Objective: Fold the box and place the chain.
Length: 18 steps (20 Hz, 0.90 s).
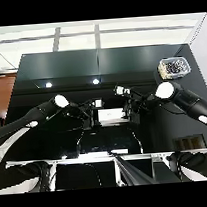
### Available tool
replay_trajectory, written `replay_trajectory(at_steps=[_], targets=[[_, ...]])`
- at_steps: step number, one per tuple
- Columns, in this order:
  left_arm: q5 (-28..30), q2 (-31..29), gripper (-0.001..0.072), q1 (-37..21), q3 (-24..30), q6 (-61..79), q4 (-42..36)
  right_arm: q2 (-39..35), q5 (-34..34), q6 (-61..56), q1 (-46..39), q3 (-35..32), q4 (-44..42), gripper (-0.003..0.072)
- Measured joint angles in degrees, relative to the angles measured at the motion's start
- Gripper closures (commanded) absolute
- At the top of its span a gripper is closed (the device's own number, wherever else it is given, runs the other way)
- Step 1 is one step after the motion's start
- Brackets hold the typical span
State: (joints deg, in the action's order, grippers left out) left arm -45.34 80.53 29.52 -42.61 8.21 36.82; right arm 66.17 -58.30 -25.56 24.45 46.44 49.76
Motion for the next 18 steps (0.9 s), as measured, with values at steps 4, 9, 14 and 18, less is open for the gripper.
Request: replay_trajectory(at_steps=[4,9,14,18], targets=[[0.0,0.0,0.034,0.0,0.0,0.0,0.0,-3.3,-4.1,-12.5,-4.1,0.3,-0.9,0.0681],[0.0,0.0,0.034,0.0,0.0,0.1,0.0,-3.3,-6.2,-18.5,-9.2,-8.0,-19.6,0.0681],[0.2,0.0,0.034,0.0,0.0,0.2,0.0,1.1,-1.8,-19.1,-9.0,-12.0,-31.9,0.0679],[0.2,0.0,0.034,0.0,0.0,0.2,0.0,5.0,1.2,-19.9,-8.8,-12.7,-33.7,0.0673]])
